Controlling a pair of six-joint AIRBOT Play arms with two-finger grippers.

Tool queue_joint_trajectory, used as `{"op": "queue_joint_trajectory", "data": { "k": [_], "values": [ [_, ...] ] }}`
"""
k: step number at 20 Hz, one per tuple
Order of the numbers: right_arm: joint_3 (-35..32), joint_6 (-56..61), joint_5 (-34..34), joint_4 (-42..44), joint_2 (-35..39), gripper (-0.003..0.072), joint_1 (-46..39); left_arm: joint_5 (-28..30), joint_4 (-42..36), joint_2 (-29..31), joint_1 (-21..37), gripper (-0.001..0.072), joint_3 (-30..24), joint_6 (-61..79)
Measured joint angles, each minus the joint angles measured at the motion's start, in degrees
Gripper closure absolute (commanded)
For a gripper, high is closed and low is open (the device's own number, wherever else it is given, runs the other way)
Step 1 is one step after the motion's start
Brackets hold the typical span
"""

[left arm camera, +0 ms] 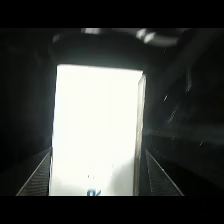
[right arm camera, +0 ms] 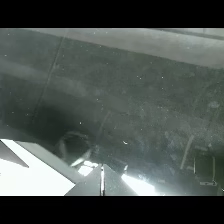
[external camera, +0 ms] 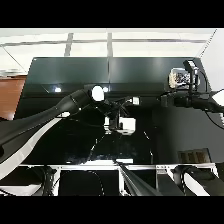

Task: Fold the box and place the chain.

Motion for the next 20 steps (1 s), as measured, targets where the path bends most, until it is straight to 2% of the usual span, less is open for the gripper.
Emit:
{"op": "queue_joint_trajectory", "data": {
  "k": [4, 5, 6, 7, 8, 11, 14, 17, 20],
  "values": [
    [0.00, 0.00, -0.04, -0.02, 0.00, 0.0671, 0.00, -0.24, 6.56, 0.00, -1.16, -0.0006, 0.20, -2.51],
    [0.00, 0.00, -0.04, -0.02, 0.00, 0.0671, 0.00, -0.24, 7.74, 0.00, -1.36, 0.0018, 0.22, -2.84],
    [0.00, 0.00, -0.04, 0.00, 0.02, 0.0671, 0.00, -0.22, 8.63, 0.00, -1.51, 0.0089, 0.24, -3.19],
    [0.00, 0.00, -0.04, 0.00, 0.02, 0.0671, 0.00, -0.26, 9.55, 0.00, -1.64, 0.0317, 0.24, -3.65],
    [0.00, 0.00, -0.04, 0.00, 0.00, 0.0671, 0.00, -0.11, 10.25, 0.00, -1.75, 0.0456, 0.33, -4.31],
    [0.00, 0.00, 0.00, 0.00, 0.00, 0.0671, 0.00, -0.44, 13.14, 0.37, -0.92, 0.0456, 1.31, -9.73],
    [0.00, 0.00, 0.22, -0.02, 0.02, 0.0671, 0.00, -1.57, 17.51, 1.68, 4.42, 0.0456, 5.33, -17.79],
    [0.00, 0.00, 0.22, 0.00, 0.00, 0.0671, 0.00, -4.52, 22.36, 2.36, 14.64, 0.0456, 12.00, -26.80],
    [0.00, 0.02, 0.09, 0.04, 0.00, 0.0671, 0.00, -2.99, 26.82, 1.92, 28.83, 0.0456, 18.53, -38.56]
  ]
}}
